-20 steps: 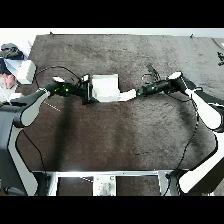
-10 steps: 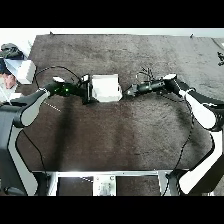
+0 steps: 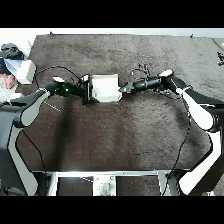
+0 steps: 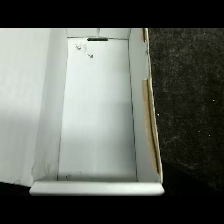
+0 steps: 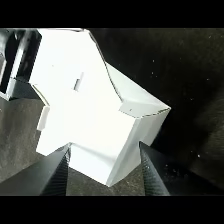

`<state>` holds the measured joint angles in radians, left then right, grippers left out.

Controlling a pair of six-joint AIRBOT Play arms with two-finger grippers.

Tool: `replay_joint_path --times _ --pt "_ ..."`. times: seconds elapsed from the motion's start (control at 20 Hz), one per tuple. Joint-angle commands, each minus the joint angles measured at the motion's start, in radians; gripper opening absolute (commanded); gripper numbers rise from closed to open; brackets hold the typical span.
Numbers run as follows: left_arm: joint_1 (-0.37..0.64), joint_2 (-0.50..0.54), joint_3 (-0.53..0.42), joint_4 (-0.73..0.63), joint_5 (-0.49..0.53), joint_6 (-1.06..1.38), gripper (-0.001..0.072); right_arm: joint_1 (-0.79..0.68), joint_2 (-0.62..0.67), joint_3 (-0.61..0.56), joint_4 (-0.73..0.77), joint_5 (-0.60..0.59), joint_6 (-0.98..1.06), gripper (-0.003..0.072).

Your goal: Fold the box and place the chain.

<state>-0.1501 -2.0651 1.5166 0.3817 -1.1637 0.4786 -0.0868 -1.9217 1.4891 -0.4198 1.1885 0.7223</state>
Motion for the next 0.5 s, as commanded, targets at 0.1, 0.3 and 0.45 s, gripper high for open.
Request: replay_joint_path --times 0.1,0.3,0.45 --pt "0.000 0.001 0.000 0.000 0.000 0.000 0.0347 0.066 0.000 0.064 -0.171 -0.039 0.114 0.0547" --pt "0.000 0.001 0.000 0.000 0.000 0.000 0.0348 0.112 0.000 0.138 -0.313 -0.064 0.203 0.0547" --pt "0.000 0.001 0.000 0.000 0.000 0.000 0.0347 0.146 0.000 0.163 -0.375 -0.095 0.246 0.0547"
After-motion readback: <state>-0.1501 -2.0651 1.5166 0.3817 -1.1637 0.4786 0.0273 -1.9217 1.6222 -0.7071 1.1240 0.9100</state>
